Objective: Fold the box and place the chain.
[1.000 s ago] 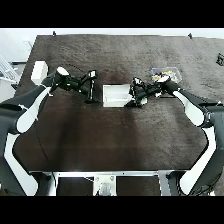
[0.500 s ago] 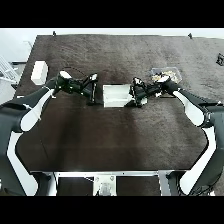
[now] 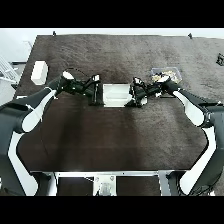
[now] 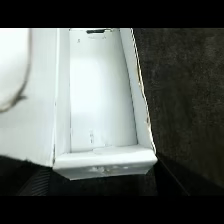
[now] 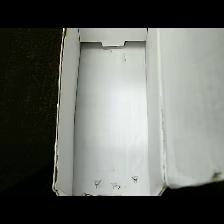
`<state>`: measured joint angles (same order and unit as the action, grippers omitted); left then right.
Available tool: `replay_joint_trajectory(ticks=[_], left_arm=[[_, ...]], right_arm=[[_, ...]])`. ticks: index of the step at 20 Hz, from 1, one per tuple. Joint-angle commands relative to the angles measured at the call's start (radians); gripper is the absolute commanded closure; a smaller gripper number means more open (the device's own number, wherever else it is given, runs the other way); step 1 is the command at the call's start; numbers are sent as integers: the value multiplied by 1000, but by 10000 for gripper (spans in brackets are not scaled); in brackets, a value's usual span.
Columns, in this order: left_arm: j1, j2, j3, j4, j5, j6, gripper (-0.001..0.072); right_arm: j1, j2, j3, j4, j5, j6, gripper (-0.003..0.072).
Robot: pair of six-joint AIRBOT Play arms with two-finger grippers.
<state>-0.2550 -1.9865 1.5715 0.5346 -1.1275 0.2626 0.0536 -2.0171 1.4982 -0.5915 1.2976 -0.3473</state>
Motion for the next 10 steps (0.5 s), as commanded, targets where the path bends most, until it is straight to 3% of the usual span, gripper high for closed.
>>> replay_joint_trajectory(ticks=[1,10], left_arm=[[-15,-14,0,-1,42,-1,-11],[-36,-42,0,-27,80,1,-11]], right_arm=[[1,0,0,0,1,-1,169],[1,0,0,0,1,-1,169]])
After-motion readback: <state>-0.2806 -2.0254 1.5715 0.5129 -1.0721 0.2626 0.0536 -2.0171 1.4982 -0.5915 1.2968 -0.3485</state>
